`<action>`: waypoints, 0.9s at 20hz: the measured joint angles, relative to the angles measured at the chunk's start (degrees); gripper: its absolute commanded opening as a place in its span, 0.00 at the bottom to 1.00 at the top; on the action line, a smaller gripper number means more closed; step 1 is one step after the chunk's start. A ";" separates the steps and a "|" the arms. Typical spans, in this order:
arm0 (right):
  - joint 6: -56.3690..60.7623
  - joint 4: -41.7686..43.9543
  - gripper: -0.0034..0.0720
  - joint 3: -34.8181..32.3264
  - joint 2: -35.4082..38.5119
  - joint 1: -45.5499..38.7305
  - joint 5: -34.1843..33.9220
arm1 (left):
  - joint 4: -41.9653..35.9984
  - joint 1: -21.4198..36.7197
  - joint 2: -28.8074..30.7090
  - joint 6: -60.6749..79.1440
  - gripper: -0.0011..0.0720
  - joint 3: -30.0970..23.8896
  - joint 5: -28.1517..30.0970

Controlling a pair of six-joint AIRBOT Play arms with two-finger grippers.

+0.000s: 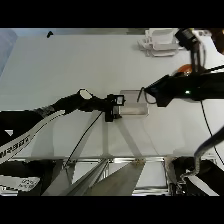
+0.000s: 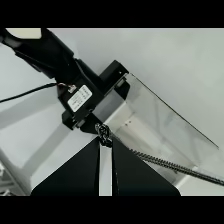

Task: Fold the box and place the chain.

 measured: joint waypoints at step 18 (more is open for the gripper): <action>-3.96 -0.31 0.14 -14.56 -16.26 3.82 -14.49 | -0.02 0.00 0.00 0.00 0.13 0.00 0.00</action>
